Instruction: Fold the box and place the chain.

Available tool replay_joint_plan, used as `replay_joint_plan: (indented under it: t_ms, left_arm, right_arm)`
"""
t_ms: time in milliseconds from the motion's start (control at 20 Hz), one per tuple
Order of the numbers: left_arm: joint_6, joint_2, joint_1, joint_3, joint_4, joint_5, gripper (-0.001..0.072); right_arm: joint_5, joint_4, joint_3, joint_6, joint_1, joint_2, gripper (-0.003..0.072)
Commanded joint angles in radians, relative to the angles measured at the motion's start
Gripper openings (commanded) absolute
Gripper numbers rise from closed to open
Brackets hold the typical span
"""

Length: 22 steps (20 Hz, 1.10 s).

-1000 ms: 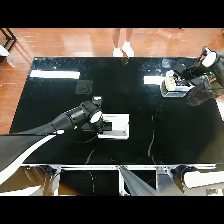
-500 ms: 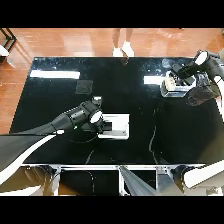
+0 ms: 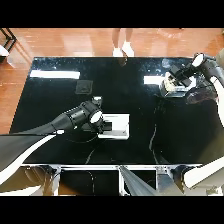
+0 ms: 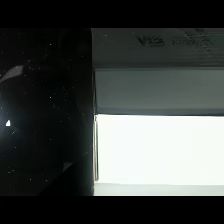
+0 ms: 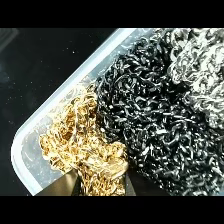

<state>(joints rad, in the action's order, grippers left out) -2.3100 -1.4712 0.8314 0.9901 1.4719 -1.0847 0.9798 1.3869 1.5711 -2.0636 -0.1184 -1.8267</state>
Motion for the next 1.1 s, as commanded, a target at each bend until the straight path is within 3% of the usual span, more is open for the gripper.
replay_joint_plan:
  t_ms: [0,400,750,1050]
  left_arm:
    - [-0.01,0.0,-0.001,0.0,0.001,0.002,0.0017]
    - [-0.01,0.0,-0.001,0.0,0.001,0.002,0.0018]
    - [-0.01,0.0,-0.001,0.0,0.0,0.001,0.0018]
    - [-0.01,0.0,-0.001,0.0,0.0,-0.001,0.0018]
  right_arm:
    - [-0.002,-0.006,0.003,0.05,-0.005,-0.004,0.0015]
    - [0.111,-0.069,0.13,0.267,-0.057,0.042,0.0019]
    - [0.177,-0.137,0.13,0.456,-0.065,0.219,0.0019]
    - [0.37,-0.148,0.13,0.631,-0.064,0.405,0.0019]
